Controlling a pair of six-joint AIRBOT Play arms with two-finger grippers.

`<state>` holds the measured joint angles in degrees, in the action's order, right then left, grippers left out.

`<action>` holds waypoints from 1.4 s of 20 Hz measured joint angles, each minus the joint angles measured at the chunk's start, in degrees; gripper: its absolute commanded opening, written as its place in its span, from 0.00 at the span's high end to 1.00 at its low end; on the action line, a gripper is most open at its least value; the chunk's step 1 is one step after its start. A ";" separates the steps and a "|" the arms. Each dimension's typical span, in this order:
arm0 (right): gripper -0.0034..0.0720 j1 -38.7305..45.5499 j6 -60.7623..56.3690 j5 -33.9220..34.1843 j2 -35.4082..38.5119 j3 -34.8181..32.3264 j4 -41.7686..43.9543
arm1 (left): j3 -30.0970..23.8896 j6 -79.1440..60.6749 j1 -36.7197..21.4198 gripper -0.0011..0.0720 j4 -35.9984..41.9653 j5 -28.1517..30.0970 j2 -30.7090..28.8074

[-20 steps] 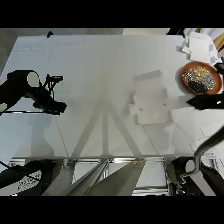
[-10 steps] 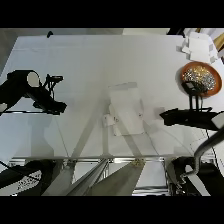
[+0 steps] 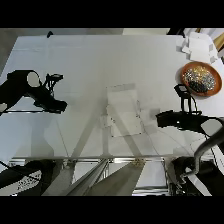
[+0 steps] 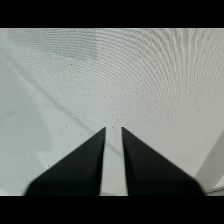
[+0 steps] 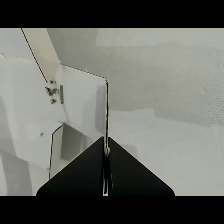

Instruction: Fold the box and place the chain.

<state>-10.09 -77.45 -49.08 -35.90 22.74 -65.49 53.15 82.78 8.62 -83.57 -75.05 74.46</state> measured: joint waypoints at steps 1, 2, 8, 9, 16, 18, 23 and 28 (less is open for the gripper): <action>0.94 -0.13 -0.22 0.17 0.00 0.00 -0.13 | 0.00 -1.92 0.00 0.53 1.18 0.83 0.07; 0.94 -0.22 -0.39 0.26 0.00 0.00 -0.24 | 0.00 -5.25 0.00 0.49 3.50 1.55 0.28; 0.94 -0.37 -0.68 0.50 0.00 0.00 -0.55 | 0.00 -33.83 0.04 0.29 33.22 3.13 4.61; 0.94 -0.37 -0.74 0.50 0.00 0.00 -0.55 | 0.00 -37.81 0.11 0.28 38.10 3.23 5.84; 0.94 -0.37 -0.74 0.39 0.00 0.00 -0.26 | 0.00 -56.65 5.05 0.26 55.65 6.47 13.60; 0.94 -0.37 -0.74 0.39 0.00 0.00 -0.22 | 0.00 -59.93 6.99 0.26 58.66 9.16 15.13; 0.94 -0.37 -0.74 0.37 0.00 0.00 -0.20 | 0.00 -64.46 9.99 0.26 64.02 14.27 17.88; 0.94 -0.37 -0.74 0.37 0.00 0.00 -0.20 | 0.00 -68.04 11.43 0.26 68.52 14.64 20.02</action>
